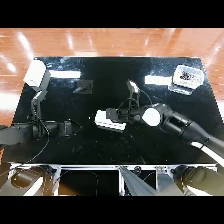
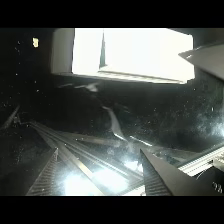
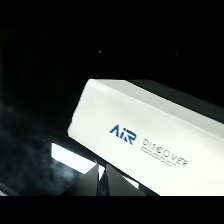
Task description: Fold the box and place the chain.
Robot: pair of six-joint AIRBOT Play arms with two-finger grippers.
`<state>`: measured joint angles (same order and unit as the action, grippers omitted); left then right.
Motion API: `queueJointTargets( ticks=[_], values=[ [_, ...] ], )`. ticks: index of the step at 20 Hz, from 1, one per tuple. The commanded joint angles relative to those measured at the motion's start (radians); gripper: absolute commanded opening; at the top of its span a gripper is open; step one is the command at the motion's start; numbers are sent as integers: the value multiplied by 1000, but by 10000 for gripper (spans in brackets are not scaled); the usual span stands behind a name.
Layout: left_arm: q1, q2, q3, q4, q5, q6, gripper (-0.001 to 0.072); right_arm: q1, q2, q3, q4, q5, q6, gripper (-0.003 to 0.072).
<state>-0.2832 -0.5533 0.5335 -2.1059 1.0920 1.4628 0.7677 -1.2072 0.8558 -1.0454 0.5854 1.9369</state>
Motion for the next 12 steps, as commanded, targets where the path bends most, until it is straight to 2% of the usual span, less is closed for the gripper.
queueJointTargets(
  ticks=[1, 3, 8, 12],
  values=[
    [1, 0, 0, 0, -6, 0, 619, 32, 5, -74, 68, -161, 101, 68],
    [1, 0, 0, 0, -6, 1, 619, 13, 3, -74, 77, -154, 101, 68],
    [1, 0, 0, 0, -5, 1, 619, -2, 2, -73, 67, -28, 92, 68],
    [1, 0, 0, 0, -6, 1, 620, 3, -7, -73, 60, -14, 85, 68]
  ],
)
